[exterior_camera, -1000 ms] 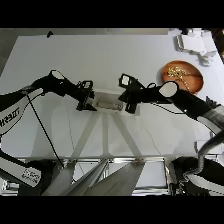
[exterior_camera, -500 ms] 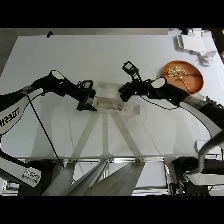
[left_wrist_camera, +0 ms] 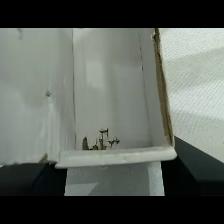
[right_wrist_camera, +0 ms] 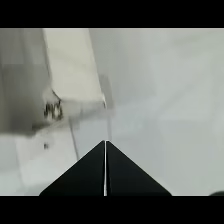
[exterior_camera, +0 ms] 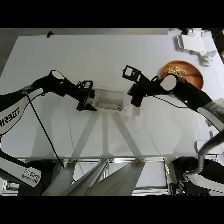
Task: Fold the box and place the chain.
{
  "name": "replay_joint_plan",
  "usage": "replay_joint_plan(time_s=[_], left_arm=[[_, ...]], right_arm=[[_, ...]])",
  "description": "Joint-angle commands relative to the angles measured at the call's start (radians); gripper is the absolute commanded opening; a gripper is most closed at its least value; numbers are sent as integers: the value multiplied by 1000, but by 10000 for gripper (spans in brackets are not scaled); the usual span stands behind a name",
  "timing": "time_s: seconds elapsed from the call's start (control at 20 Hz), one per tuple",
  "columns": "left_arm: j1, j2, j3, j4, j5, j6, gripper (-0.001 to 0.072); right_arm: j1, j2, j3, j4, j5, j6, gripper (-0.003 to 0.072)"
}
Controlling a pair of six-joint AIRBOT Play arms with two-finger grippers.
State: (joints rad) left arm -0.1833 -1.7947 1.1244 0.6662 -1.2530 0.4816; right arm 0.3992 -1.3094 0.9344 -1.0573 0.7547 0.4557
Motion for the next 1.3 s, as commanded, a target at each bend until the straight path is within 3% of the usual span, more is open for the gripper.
replay_joint_plan(time_s=[0.0, 0.05, 0.1, 0.15, 0.4, 1.0, 1.1, 1.15, 1.2, 1.25], left_arm=[[1, 1, 0, 0, 0, -1, 56], [1, 1, 0, 0, 0, -1, 56], [1, 1, 0, 0, 0, -1, 56], [1, 1, 0, 0, 0, -1, 56], [1, 1, 0, 0, 0, -1, 56], [1, 1, 0, 0, 0, -1, 56], [1, 1, 0, 0, 0, -1, 56], [1, 1, 0, 0, 0, -1, 56], [1, 1, 0, 0, 0, -1, 56], [1, 1, 0, 0, 0, -1, 56]], right_arm=[[21, 19, -32, -169, 83, 84, 14], [42, 17, -51, -169, 75, 71, 48], [65, 13, -68, -169, 60, 42, 131], [89, 8, -87, -168, 28, 6, 149], [157, -46, -112, -63, -201, -23, 161], [198, -87, -112, 102, -225, -74, 165], [198, -87, -112, 101, -225, -73, 206], [198, -87, -112, 101, -224, -72, 267], [198, -87, -112, 101, -224, -72, 403], [198, -87, -112, 101, -224, -72, 436]])
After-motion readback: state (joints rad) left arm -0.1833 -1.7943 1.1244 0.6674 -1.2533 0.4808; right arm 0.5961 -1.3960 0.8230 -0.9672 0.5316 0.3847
